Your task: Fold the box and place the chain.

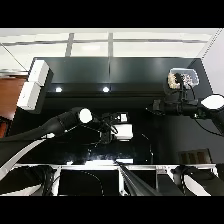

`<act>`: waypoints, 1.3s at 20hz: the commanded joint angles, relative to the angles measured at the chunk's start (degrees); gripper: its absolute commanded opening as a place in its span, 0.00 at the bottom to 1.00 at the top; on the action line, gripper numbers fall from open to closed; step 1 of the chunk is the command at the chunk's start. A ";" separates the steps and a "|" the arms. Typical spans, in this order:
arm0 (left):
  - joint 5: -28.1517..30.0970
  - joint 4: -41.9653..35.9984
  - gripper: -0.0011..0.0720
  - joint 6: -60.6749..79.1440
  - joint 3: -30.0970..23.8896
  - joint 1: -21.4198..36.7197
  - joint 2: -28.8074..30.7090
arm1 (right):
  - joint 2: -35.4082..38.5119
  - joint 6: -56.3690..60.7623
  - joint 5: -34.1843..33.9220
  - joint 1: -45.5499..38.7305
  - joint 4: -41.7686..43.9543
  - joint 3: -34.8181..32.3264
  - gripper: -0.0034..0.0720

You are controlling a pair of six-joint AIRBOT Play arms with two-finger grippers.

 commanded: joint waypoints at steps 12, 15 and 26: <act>-29.29 18.25 0.40 -24.48 -10.49 51.21 28.63 | 0.02 -2.64 0.42 -0.02 0.02 0.02 0.10; -36.44 20.63 0.40 -24.39 -10.56 71.34 31.19 | 0.02 -4.09 0.35 -0.02 0.02 0.02 0.10; -12.17 20.81 0.40 -17.38 -10.54 100.15 28.22 | 0.02 -4.24 -0.55 -0.02 0.15 0.00 0.10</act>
